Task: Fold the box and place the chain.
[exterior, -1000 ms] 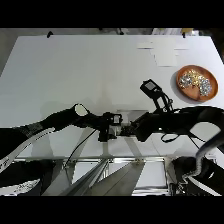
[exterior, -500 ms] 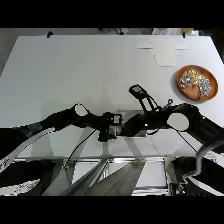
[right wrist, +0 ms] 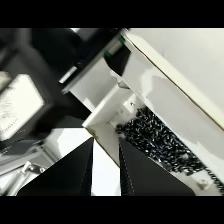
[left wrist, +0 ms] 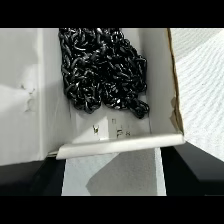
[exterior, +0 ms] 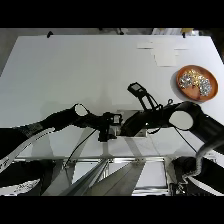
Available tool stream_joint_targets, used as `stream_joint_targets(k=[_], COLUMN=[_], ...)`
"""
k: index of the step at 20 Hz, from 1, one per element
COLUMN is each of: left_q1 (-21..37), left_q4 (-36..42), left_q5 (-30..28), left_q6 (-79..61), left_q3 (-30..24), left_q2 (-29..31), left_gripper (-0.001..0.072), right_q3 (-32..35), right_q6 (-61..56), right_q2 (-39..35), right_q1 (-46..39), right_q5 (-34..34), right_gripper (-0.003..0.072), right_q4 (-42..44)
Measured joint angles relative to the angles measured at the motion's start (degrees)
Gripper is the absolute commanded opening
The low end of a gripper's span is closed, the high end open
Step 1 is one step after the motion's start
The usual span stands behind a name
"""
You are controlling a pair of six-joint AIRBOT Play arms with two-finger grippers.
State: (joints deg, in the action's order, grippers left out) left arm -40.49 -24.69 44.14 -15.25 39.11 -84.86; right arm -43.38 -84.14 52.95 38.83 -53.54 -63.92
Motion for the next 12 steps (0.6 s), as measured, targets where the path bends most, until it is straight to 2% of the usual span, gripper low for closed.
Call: stream_joint_targets(k=[2, 3, 10, 11, 12], left_q1=[0.0, 0.0, 0.0, 0.0, 0.0], left_q4=[0.0, 0.0, 0.0, -0.02, -0.02], left_q5=[0.0, 0.0, 0.0, 0.0, 0.0], left_q6=[0.0, 0.0, 0.0, 0.0, 0.0], left_q3=[0.0, 0.0, 0.0, 0.0, 0.0], left_q2=[0.0, 0.0, 0.0, 0.0, 0.0], left_gripper=[0.014, 0.014, 0.014, 0.014, 0.014], right_q3=[-2.95, -4.44, -8.17, -8.28, -8.39], right_q6=[0.2, 0.31, 0.17, 0.13, 0.11], right_q2=[-0.74, -1.05, 0.02, 0.92, 1.95], right_q1=[-2.16, -3.82, -19.96, -22.4, -24.46], right_q5=[-2.45, -3.72, -7.69, -8.11, -8.39], right_gripper=[0.0076, 0.0021, 0.0025, 0.0152, 0.0401], right_q4=[-1.55, -2.6, -15.26, -16.52, -17.38])
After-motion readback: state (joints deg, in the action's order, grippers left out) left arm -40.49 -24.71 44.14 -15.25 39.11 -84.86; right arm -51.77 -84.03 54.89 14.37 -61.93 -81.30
